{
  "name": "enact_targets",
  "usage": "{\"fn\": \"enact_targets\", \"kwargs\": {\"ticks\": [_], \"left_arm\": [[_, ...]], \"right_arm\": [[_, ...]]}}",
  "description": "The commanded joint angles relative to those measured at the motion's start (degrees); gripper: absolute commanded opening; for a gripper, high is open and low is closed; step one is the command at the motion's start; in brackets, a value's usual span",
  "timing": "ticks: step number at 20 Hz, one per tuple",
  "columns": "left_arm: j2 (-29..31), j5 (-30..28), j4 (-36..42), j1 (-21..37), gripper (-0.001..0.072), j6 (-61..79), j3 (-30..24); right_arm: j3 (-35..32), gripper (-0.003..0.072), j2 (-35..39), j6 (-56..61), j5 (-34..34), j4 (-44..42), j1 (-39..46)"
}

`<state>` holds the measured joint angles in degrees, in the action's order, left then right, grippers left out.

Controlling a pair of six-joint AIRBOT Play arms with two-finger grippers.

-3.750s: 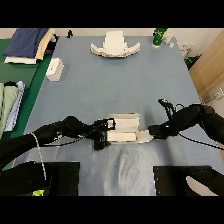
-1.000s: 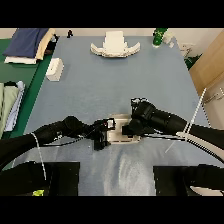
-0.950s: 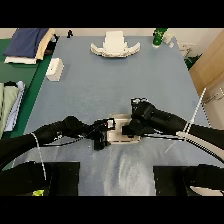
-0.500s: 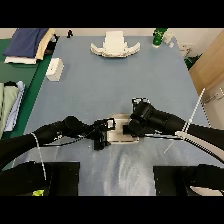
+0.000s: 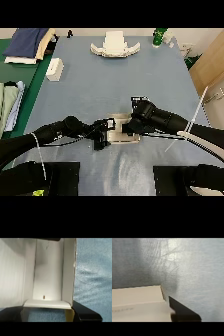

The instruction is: Fold the box.

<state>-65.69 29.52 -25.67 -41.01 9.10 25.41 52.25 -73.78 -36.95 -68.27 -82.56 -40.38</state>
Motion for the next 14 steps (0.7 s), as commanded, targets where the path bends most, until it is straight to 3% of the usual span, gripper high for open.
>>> {"fn": "enact_targets", "kwargs": {"ticks": [1,6,7,8,9,11,14], "left_arm": [[-0.04,0.0,-0.02,0.02,0.0444,0.04,0.02],[-0.04,0.0,-0.02,0.02,0.0444,0.04,0.02],[-0.04,0.0,-0.02,0.02,0.0444,0.04,0.02],[-0.04,0.0,-0.02,0.02,0.0444,0.04,0.02],[-0.04,0.0,-0.02,0.02,0.0444,0.04,0.02],[-0.04,0.0,-0.02,0.02,0.0444,0.04,0.02],[-0.04,-0.02,-0.02,0.02,0.0444,0.04,0.02]], "right_arm": [[0.72,0.0381,1.92,-1.07,-2.19,-0.09,0.0],[2.67,0.0377,9.03,-4.7,-9.14,0.35,0.0],[2.67,0.0293,11.02,-5.49,-10.84,1.7,0.04],[2.67,0.0124,12.83,-6.73,-12.98,3.37,0.28],[2.64,0.0016,13.94,-8.37,-15.02,5.22,1.2],[2.14,0.0003,14.4,-14.1,-15.96,6.25,6.91],[1.01,0.0002,11.21,-27.87,-6.34,-2.69,22.6]]}}
